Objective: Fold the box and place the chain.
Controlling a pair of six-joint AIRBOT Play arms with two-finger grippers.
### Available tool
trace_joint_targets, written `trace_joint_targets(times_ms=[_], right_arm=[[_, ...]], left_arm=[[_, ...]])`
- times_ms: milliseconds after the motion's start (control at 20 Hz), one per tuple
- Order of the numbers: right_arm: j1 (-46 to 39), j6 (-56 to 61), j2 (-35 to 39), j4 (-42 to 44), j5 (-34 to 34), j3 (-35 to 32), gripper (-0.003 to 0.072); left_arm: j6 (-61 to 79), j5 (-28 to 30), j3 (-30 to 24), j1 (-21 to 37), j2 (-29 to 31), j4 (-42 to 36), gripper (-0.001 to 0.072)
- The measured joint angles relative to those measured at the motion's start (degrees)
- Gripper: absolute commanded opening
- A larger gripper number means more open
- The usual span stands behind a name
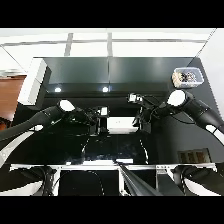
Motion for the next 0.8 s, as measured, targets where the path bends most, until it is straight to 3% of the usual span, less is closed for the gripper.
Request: trace_joint_targets(times_ms=[200, 250, 450, 600, 800], right_arm=[[-0.4, 3.4, 2.3, 0.7, 0.0, 0.3, 0.0126], [-1.1, 6.4, 3.1, 0.8, 0.6, 0.4, 0.0009], [-4.0, 19.4, 4.6, 3.9, 4.3, -1.8, 0.0016], [-4.9, 23.6, 4.5, 14.9, 4.1, -6.8, 0.0016], [-3.6, 26.8, 2.7, 29.6, -3.6, -11.3, 0.0016]], left_arm=[[0.0, 0.0, 0.0, 0.0, 0.0, 0.0, 0.0399], [0.0, 0.0, 0.0, 0.0, 0.0, 0.0, 0.0399], [-0.1, 0.0, 0.0, 0.0, 0.0, 0.0, 0.0399], [-0.1, 0.0, 0.0, 0.0, 0.0, 0.0, 0.0399], [-0.1, 0.0, 0.0, 0.0, 0.0, 0.0, 0.0399]])
